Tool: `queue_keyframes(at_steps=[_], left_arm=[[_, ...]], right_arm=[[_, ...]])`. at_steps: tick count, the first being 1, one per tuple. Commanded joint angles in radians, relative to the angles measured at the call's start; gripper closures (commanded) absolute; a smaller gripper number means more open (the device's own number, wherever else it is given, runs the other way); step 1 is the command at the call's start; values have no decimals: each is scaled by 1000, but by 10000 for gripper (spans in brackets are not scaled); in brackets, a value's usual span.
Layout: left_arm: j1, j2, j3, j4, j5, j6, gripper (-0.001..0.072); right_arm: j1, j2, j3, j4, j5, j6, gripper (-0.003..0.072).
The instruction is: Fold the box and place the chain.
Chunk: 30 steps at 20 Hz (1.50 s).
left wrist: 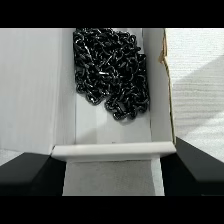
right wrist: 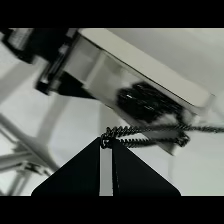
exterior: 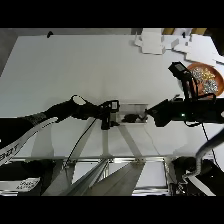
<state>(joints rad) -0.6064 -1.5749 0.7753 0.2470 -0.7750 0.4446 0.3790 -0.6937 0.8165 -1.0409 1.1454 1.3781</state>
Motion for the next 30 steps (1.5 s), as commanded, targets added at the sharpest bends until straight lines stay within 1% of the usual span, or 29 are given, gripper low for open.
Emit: queue_keyframes(at_steps=[1,4,6,11,12,14,15,17,20,21,22,24,26,30], left_arm=[[0,0,0,0,0,0,437],[0,0,0,0,0,0,437],[0,0,0,0,0,0,437],[0,0,0,0,0,0,437],[0,0,0,0,0,0,437],[0,0,0,0,0,0,437],[0,0,0,0,0,0,437],[0,0,0,0,0,0,437],[0,0,0,0,0,0,437],[0,0,0,0,0,0,437],[0,0,0,0,0,0,437],[0,0,0,0,0,0,437],[0,0,0,0,0,0,437],[0,0,0,0,0,0,437]], right_arm=[[62,-1,1,106,-92,-26,670],[132,-40,0,113,-135,-26,670],[169,-84,-1,89,-162,-26,670],[183,-233,-1,-90,-175,19,669],[183,-257,-1,-123,-177,29,659],[183,-285,-1,-152,-178,31,507],[183,-287,-1,-158,-177,30,483],[173,-283,5,-163,-177,26,485],[93,-252,55,-172,-156,-1,489],[56,-237,72,-196,-157,0,491],[13,-223,85,-235,-158,0,520],[-74,-210,89,-318,-158,2,605],[-166,-224,84,-377,-155,14,610],[-306,-304,14,-385,-177,20,607]])
